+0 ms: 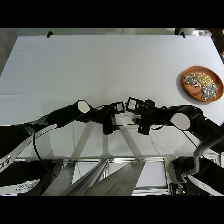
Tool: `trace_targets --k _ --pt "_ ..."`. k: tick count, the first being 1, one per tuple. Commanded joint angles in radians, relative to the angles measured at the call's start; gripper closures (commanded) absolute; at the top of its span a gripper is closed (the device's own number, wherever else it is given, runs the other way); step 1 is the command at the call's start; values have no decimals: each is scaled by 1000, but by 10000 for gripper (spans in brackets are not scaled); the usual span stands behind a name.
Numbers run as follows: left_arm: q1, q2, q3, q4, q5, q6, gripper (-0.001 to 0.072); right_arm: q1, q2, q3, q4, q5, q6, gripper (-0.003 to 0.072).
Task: Fold the box and place the chain.
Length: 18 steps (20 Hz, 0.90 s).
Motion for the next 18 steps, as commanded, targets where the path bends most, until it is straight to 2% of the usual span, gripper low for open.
trace_targets --k 1,8,18 --pt "0 0 0 0 0 1 271 0 8 -10 -4 -4 0 467" --pt "-1 0 0 0 0 1 271 0 3 -59 -3 -100 28 468" --pt "-1 0 0 0 0 1 271 0 3 -60 -14 -109 28 468"
